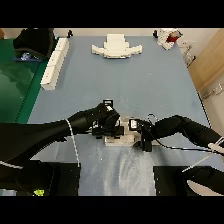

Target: Fold the box.

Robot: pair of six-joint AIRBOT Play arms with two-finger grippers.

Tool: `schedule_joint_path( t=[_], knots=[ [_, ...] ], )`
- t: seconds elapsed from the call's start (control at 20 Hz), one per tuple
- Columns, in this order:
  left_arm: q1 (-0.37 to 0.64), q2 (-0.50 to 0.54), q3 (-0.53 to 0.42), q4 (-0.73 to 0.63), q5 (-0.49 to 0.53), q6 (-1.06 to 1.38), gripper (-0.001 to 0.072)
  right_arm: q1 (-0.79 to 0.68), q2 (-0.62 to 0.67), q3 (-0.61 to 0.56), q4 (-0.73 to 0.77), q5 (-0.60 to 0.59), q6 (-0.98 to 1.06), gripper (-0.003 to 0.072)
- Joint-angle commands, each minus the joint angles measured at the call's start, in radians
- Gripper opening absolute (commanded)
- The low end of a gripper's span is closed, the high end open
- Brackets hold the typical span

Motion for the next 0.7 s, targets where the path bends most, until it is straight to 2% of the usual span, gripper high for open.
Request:
schedule_joint_path(
  t=[0.0,0.15,0.4,0.45,0.5,0.55,0.65],
  knots=[
    [0.001,0.0,-0.001,0.029,-0.044,-0.008,0.0519,0.001,0.0,0.001,0.0,0.0,0.0,0.0451],
    [0.0,0.0,-0.002,0.054,-0.088,-0.032,0.0519,0.001,0.0,0.001,0.0,0.0,0.0,0.0451],
    [-0.042,0.0,-0.003,0.083,-0.071,-0.037,0.0517,0.001,0.0,0.001,0.0,0.0,0.0,0.0451],
    [-0.052,0.0,-0.003,0.09,-0.071,-0.037,0.0422,0.001,0.0,0.001,0.0,0.0,0.0,0.0451],
    [-0.056,-0.001,-0.003,0.093,-0.07,-0.037,0.0209,0.001,0.0,0.001,0.0,0.0,0.0,0.0451],
    [-0.061,-0.002,-0.003,0.094,-0.064,-0.037,0.0132,0.001,0.0,0.001,0.0,0.0,0.0,0.0451],
    [-0.062,-0.007,-0.003,0.091,-0.047,-0.037,0.0104,0.001,0.0,0.001,0.0,0.0,0.0,0.0451]
  ],
)
